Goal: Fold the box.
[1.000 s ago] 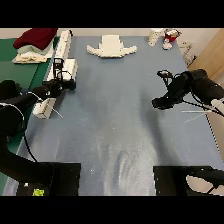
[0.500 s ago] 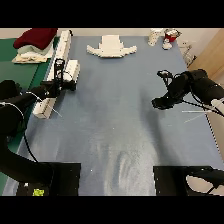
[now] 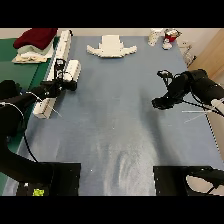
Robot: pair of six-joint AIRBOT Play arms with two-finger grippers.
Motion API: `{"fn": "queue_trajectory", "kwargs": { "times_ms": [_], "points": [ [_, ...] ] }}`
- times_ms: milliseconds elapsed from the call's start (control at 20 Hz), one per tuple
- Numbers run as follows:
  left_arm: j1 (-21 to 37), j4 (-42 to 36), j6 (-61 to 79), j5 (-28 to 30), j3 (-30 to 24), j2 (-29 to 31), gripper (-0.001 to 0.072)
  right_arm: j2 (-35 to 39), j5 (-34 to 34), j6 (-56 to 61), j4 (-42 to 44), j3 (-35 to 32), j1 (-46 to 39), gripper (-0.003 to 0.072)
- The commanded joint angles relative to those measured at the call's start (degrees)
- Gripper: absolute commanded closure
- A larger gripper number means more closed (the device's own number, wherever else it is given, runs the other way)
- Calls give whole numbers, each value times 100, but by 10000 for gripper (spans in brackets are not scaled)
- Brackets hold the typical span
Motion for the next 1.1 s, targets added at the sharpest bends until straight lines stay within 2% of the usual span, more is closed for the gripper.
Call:
{"fn": "queue_trajectory", "kwargs": {
  "times_ms": [0,200,350,400,550,650,700,800,850,1050],
  "points": [
    [11,0,-299,2,4,79,294,-4,0,0,2,7,0,684],
    [11,2,-457,-109,4,205,294,-4,2,0,0,7,0,684],
    [9,282,-455,-629,20,317,294,-4,0,0,2,7,0,684],
    [9,516,-435,-1029,20,417,295,-4,0,0,0,7,0,684],
    [2,1609,-24,-2712,85,767,295,-4,2,0,2,7,0,684],
    [9,1810,-697,-3270,190,916,295,-4,2,0,2,7,0,684],
    [9,2208,-1453,-3405,293,964,295,-4,0,0,2,7,0,684],
    [4,3613,-2424,-4168,693,951,295,-4,0,0,2,7,0,684],
    [2,4094,-2959,-4336,848,953,294,-4,0,0,0,7,-2,684],
    [9,5770,-5252,-4439,1469,933,295,-4,0,0,0,7,0,684]
  ]
}}
